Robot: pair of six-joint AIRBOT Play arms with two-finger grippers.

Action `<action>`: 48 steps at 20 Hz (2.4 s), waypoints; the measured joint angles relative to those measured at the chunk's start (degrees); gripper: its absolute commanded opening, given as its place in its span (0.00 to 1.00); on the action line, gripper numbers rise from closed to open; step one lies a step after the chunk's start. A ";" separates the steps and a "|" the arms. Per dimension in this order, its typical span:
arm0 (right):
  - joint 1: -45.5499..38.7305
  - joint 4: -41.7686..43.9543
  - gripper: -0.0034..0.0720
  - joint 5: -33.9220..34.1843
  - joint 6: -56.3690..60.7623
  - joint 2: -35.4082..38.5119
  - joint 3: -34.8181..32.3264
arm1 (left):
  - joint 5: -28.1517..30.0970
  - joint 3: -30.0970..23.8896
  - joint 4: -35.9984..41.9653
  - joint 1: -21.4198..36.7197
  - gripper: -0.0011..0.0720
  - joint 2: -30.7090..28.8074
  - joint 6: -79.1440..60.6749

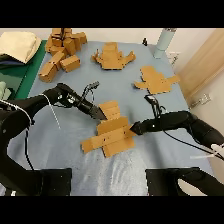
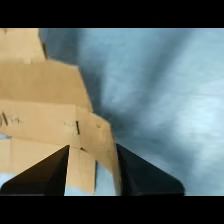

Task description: Fold the box.

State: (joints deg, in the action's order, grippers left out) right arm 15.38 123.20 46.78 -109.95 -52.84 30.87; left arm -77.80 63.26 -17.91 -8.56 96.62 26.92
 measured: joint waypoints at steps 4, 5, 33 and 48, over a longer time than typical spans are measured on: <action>-3.43 -7.61 0.62 1.33 7.06 0.00 6.95 | 7.76 0.15 -4.17 -5.18 0.02 -2.75 -3.78; -4.07 -8.66 0.51 1.81 8.13 0.02 8.92 | 9.75 0.02 -5.14 -6.60 0.02 -3.61 -4.96; -5.64 -10.75 0.05 2.58 15.56 -4.22 15.78 | 34.53 -5.09 -14.93 -15.39 0.03 -15.39 -25.81; -5.64 -13.35 0.05 7.37 15.78 -4.24 15.56 | 33.99 -6.64 -15.19 -17.46 0.03 -14.12 -23.93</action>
State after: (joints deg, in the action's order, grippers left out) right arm 9.74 109.84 54.15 -94.17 -57.08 46.44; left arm -43.81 56.62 -33.10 -26.02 82.50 2.98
